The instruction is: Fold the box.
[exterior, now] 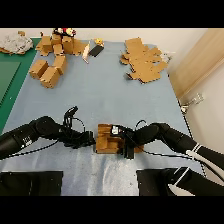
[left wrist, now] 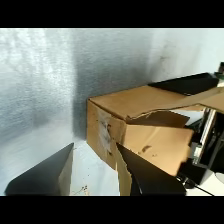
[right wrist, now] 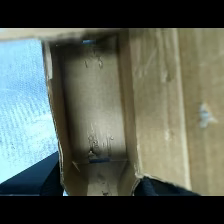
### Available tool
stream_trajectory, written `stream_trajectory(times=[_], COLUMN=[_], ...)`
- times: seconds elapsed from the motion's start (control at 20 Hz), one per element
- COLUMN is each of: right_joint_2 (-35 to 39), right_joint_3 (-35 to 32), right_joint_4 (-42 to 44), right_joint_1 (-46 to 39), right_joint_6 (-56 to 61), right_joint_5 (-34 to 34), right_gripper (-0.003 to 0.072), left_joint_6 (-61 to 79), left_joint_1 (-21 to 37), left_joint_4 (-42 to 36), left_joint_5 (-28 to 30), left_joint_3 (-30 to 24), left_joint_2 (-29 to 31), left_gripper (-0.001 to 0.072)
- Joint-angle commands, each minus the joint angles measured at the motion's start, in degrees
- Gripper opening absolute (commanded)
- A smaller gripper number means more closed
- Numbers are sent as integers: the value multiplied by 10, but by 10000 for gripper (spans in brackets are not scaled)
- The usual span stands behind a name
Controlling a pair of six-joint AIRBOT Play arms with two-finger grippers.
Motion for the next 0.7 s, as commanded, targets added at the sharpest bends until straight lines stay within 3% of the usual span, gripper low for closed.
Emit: stream_trajectory(times=[0.0, 0.65], right_joint_2=[0, 0], right_joint_3=[0, 0], right_joint_4=[0, 0], right_joint_1=[0, 0], right_joint_6=[0, 0], right_joint_5=[0, 0], right_gripper=[452, 452], left_joint_6=[51, 88], left_joint_1=[1, 0], left_joint_4=[-26, -75], left_joint_5=[-2, 9], left_joint_3=[0, 0], left_joint_2=[5, 1], left_gripper=[402, 402])
